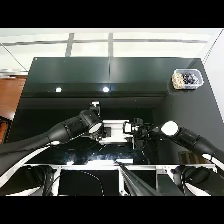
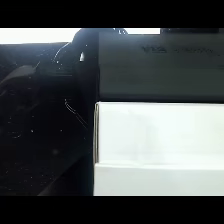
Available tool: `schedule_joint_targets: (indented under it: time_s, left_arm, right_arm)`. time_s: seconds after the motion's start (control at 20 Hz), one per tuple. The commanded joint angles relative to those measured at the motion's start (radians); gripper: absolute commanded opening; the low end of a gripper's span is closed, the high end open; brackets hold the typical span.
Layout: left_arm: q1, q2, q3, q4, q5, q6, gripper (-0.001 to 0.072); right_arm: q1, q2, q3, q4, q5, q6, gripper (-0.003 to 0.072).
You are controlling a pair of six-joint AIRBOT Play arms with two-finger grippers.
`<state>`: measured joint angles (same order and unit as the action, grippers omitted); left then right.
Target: Fold the box and place the chain.
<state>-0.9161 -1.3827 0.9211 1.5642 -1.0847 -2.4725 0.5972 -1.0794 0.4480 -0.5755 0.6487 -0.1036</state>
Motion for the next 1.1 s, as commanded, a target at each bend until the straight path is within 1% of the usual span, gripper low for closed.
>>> schedule_joint_targets:
  time_s: [0.0, 0.05, 0.15, 0.2, 0.25, 0.3, 0.35, 0.4, 0.45, 0.5, 0.55, 0.6, 0.7, 0.8, 0.9, 0.95, 1.05]
  left_arm:
    - [0.001, 0.0, 0.0, -0.002, 0.006, -0.003, 0.0029]
    - [0.001, 0.0, 0.0, -0.002, 0.006, -0.003, 0.0029]
    - [0.001, 0.0, 0.0, -0.002, 0.006, -0.003, 0.0029]
    - [0.001, 0.0, 0.0, -0.002, 0.006, -0.003, 0.0028]
    - [0.001, 0.0, 0.0, -0.002, 0.005, -0.003, 0.0028]
    - [0.001, 0.0, 0.0, -0.002, 0.005, -0.003, 0.0029]
    - [0.001, 0.0, 0.0, -0.002, 0.005, -0.003, 0.0029]
    - [0.001, 0.0, 0.0, -0.002, 0.006, -0.003, 0.0029]
    - [0.001, 0.0, 0.0, -0.002, 0.006, -0.003, 0.0029]
    - [0.001, 0.0, 0.0, -0.002, 0.006, -0.003, 0.0029]
    - [0.001, 0.0, 0.0, -0.002, 0.006, -0.003, 0.0029]
    - [0.001, 0.0, 0.0, -0.002, 0.006, -0.003, 0.0029]
    - [0.001, 0.0, 0.0, -0.003, -0.003, -0.003, 0.003]
    - [0.001, 0.0, 0.0, -0.004, -0.002, -0.003, 0.003]
    - [0.001, 0.0, 0.0, -0.005, -0.002, -0.003, 0.003]
    - [0.001, 0.0, 0.0, -0.005, -0.002, -0.003, 0.003]
    - [0.001, 0.0, 0.0, -0.005, -0.001, -0.003, 0.003]
  right_arm:
    - [0.008, -0.006, 0.0, 0.003, -0.025, 0.011, 0.0326]
    - [0.008, -0.006, 0.0, 0.003, -0.025, 0.023, 0.0411]
    - [0.008, -0.006, 0.0, -0.002, -0.025, 0.026, 0.041]
    - [0.008, -0.006, 0.0, -0.002, -0.024, 0.026, 0.0256]
    - [0.008, -0.006, 0.0, -0.002, -0.025, 0.028, 0.0293]
    - [0.008, -0.006, 0.0, -0.001, -0.03, 0.034, 0.0477]
    - [0.008, -0.006, 0.0, -0.002, -0.03, 0.035, 0.0438]
    - [0.007, -0.006, 0.0, -0.006, -0.029, 0.037, 0.022]
    - [0.007, -0.003, 0.0, -0.015, -0.032, 0.053, 0.016]
    - [0.007, 0.007, 0.0, -0.04, -0.032, 0.099, 0.0045]
    - [-0.004, 0.029, 0.001, -0.076, -0.028, 0.188, 0.0046]
    - [-0.023, 0.058, 0.001, -0.125, -0.014, 0.321, 0.0046]
    - [-0.1, 0.139, 0.001, -0.223, 0.077, 0.625, 0.004]
    - [-0.223, 0.228, 0.001, -0.261, 0.201, 0.869, 0.0039]
    - [-0.376, 0.282, 0.001, -0.272, 0.291, 1.044, 0.0038]
    - [-0.456, 0.283, 0.0, -0.275, 0.304, 1.117, 0.0038]
    - [-0.589, 0.277, -0.02, -0.279, 0.277, 1.303, 0.0039]
